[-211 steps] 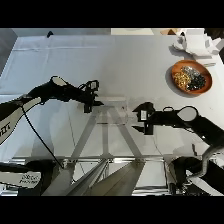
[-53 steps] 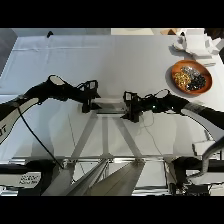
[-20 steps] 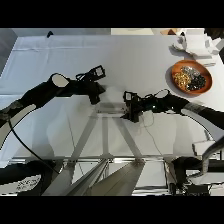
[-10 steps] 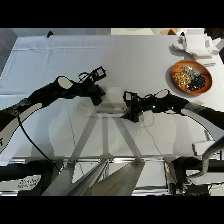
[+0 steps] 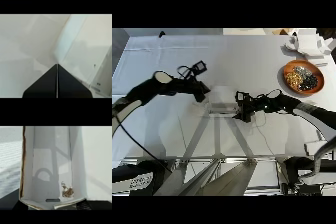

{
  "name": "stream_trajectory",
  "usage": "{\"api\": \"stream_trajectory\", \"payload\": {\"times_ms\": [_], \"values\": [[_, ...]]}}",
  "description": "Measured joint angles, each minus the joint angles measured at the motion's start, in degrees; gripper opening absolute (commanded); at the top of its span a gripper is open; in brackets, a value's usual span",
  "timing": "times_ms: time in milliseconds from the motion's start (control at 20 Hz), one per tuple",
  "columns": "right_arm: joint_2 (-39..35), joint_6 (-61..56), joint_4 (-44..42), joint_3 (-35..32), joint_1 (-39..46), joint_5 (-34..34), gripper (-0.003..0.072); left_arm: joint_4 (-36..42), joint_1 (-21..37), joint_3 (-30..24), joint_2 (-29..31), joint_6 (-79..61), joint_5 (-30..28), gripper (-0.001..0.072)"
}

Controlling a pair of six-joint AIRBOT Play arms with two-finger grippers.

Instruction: Fold the box and place the chain.

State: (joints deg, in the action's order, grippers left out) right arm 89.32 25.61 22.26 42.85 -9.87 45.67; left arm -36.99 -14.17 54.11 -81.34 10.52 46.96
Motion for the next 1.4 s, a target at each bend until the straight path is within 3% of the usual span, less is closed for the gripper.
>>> {"api": "stream_trajectory", "payload": {"times_ms": [100, 150, 250, 300, 450, 700, 1000, 1100, 1400], "values": [[0.0, 0.02, 0.0, 0.0, 0.0, 0.0, 0.0398, -1.81, 2.58, 0.0, 2.51, -1.07, 4.22, 0.0052], [0.0, 0.02, 0.0, 0.0, 0.0, 0.0, 0.0398, -3.26, 3.41, 0.0, 3.41, -1.57, 5.81, 0.0164], [0.0, 0.02, 0.0, 0.0, 0.0, 0.0, 0.0398, -5.9, 4.35, -0.35, 4.61, -2.25, 8.41, 0.051], [0.0, 0.0, 0.0, 0.0, 0.0, 0.0, 0.0398, -6.78, 4.55, -0.94, 4.96, -2.56, 9.35, 0.0592], [0.0, 0.0, 0.0, 0.0, 0.0, 0.0, 0.0398, -8.17, 4.26, -4.04, 5.49, -6.84, 10.4, 0.0591], [0.0, 0.0, 0.0, 0.0, 0.0, 0.0, 0.0398, -6.45, 3.02, -10.43, 5.2, -26.25, 10.47, 0.0555], [0.0, -0.02, 0.0, 0.0, 0.0, 0.0, 0.0398, -0.48, 2.67, -12.7, 2.27, -34.62, 8.35, 0.0547], [0.0, -0.02, -0.02, 0.0, 0.0, 0.0, 0.0398, 0.26, 2.67, -12.87, 1.33, -35.52, 8.24, 0.0335], [0.02, -0.02, -0.02, 0.0, 0.0, 0.02, 0.0398, 1.44, 2.67, -13.05, 0.33, -36.48, 8.24, 0.0313]]}}
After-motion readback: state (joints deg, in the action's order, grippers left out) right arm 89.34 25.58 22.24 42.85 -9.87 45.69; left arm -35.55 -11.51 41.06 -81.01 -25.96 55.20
